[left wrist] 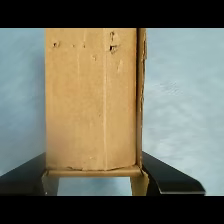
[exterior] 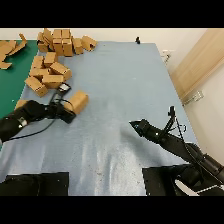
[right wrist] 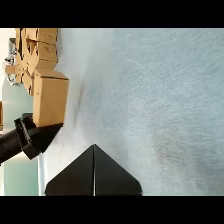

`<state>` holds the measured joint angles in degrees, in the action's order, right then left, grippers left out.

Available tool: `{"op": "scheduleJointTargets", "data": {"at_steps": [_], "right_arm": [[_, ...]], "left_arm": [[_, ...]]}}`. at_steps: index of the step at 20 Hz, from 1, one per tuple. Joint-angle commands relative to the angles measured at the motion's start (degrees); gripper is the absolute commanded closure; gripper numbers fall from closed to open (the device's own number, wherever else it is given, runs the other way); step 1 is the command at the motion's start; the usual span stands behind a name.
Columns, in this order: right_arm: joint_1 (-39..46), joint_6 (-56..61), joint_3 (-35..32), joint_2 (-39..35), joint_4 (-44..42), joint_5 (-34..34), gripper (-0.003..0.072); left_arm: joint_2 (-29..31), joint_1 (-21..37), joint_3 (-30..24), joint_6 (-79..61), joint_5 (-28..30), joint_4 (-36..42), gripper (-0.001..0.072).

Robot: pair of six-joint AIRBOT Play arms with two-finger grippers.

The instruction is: Fold the box.

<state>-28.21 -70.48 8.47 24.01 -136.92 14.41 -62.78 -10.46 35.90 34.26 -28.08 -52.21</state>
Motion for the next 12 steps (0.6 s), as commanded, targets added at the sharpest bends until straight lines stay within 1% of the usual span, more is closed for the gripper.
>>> {"op": "scheduleJointTargets", "data": {"at_steps": [1,4,7,8,9,12], "right_arm": [[0.02,0.02,0.04,-0.04,0.0,0.0,0.0682],[0.02,0.02,0.04,-0.07,0.0,0.0,0.0682],[0.02,0.04,0.04,-0.07,0.0,0.0,0.0682],[0.02,0.02,0.04,-0.07,0.0,0.0,0.0681],[0.02,0.02,0.04,-0.11,0.0,0.0,0.0682],[0.02,0.02,0.04,-0.15,0.0,0.0,0.0682]], "left_arm": [[0.66,11.56,0.13,2.47,-3.56,-3.39,0.0293],[0.66,18.23,0.13,4.61,-3.52,-3.37,0.0293],[0.63,22.47,0.11,4.83,-3.61,-4.22,0.0294],[0.63,23.41,0.11,5.38,-3.65,-5.27,0.0411],[0.63,24.17,0.11,6.14,-3.96,-6.51,0.0497],[0.63,24.76,0.11,6.1,-4.66,-6.88,0.0496]]}}
